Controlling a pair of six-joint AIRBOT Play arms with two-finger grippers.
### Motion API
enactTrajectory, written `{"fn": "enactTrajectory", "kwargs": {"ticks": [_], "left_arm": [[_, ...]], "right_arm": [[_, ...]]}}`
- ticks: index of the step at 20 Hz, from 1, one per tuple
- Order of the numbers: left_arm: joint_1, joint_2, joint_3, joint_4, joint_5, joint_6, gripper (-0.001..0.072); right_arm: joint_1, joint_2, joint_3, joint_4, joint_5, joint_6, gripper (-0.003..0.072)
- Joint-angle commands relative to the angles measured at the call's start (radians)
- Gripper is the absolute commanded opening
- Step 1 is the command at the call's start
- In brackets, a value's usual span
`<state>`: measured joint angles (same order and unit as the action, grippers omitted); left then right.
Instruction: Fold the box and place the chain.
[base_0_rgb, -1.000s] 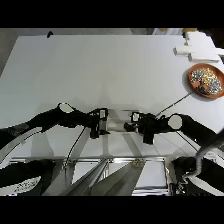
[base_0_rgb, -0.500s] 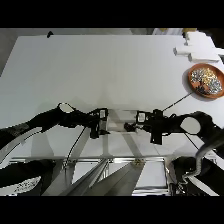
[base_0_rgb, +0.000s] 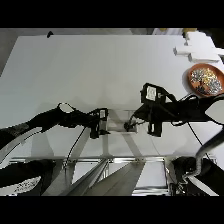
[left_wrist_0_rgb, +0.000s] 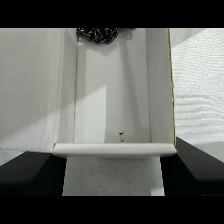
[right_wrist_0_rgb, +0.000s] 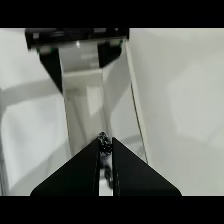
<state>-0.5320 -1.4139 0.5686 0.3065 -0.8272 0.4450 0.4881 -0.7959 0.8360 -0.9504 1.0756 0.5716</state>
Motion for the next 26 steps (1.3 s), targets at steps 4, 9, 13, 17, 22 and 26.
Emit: {"fn": "enactTrajectory", "kwargs": {"ticks": [4,9,13,17,22,26], "left_arm": [[0.000,0.000,0.000,0.000,0.000,0.000,0.0253],[0.000,0.000,0.000,0.000,0.000,0.000,0.0253],[0.000,0.000,0.000,0.000,0.001,0.000,0.0253],[0.000,0.000,0.000,0.000,0.000,0.000,0.0253],[0.000,0.000,0.000,0.000,0.001,0.000,0.0253],[0.000,0.000,0.000,0.000,0.000,0.000,0.0253]], "right_arm": [[0.154,-0.235,0.026,0.084,-0.138,0.005,0.0013],[0.205,-0.359,0.018,-0.023,-0.159,0.091,0.0012],[0.205,-0.418,0.003,-0.062,-0.195,0.142,0.0112],[0.197,-0.338,0.030,-0.165,-0.177,0.214,0.0203],[0.035,-0.219,0.066,-0.288,0.021,0.169,0.0152],[-0.132,-0.219,-0.050,-0.286,0.040,0.014,0.0156]]}}
